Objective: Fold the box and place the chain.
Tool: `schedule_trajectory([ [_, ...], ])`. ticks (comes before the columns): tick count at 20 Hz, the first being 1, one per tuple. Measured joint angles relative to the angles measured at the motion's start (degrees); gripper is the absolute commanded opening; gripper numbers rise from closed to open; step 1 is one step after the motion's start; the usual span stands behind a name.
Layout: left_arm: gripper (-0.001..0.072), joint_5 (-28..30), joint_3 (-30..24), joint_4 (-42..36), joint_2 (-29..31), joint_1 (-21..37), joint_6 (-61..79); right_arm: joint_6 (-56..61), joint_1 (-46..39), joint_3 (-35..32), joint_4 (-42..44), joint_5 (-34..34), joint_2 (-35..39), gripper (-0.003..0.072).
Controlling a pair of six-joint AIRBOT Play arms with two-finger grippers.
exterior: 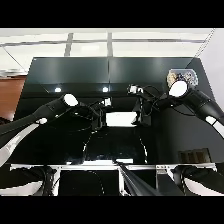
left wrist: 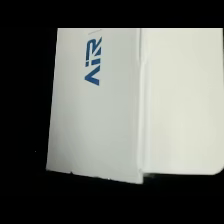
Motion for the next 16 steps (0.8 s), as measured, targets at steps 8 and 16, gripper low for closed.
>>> schedule_trajectory([
  [8, 0.0462, -0.1, 0.0, 0.0, 0.0, 0.0, 0.0, -0.9, 0.5, 0.0, -0.7, -1.4, -0.8, 0.0341],
  [16, 0.0462, -0.1, 0.0, 0.0, 0.0, 0.0, 0.0, -0.9, 1.3, 0.0, -0.7, -1.7, -0.9, 0.0242],
])
